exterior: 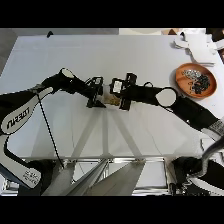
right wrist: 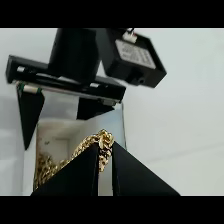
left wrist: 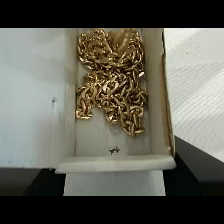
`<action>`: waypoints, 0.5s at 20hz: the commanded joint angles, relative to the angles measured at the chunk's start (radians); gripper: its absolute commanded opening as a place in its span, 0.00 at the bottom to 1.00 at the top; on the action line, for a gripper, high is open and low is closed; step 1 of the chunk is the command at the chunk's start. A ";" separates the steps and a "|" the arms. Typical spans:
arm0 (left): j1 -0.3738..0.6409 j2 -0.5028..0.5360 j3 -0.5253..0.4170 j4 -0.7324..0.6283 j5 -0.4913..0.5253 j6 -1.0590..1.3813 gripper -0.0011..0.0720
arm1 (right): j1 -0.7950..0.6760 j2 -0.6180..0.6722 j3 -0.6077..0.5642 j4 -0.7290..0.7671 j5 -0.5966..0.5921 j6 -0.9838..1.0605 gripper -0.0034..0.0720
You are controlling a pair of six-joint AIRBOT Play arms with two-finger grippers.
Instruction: Fold the box and place the chain.
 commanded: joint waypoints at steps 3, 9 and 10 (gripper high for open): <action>0.000 0.000 0.000 0.000 0.000 0.000 0.66 | 0.050 -0.052 0.001 -0.004 -0.136 0.169 0.06; 0.000 0.000 0.000 0.000 0.000 0.000 0.66 | 0.050 -0.113 0.001 -0.005 -0.103 0.205 0.06; 0.000 0.000 0.000 0.000 0.000 0.000 0.66 | 0.050 -0.114 0.001 -0.006 -0.082 0.205 0.06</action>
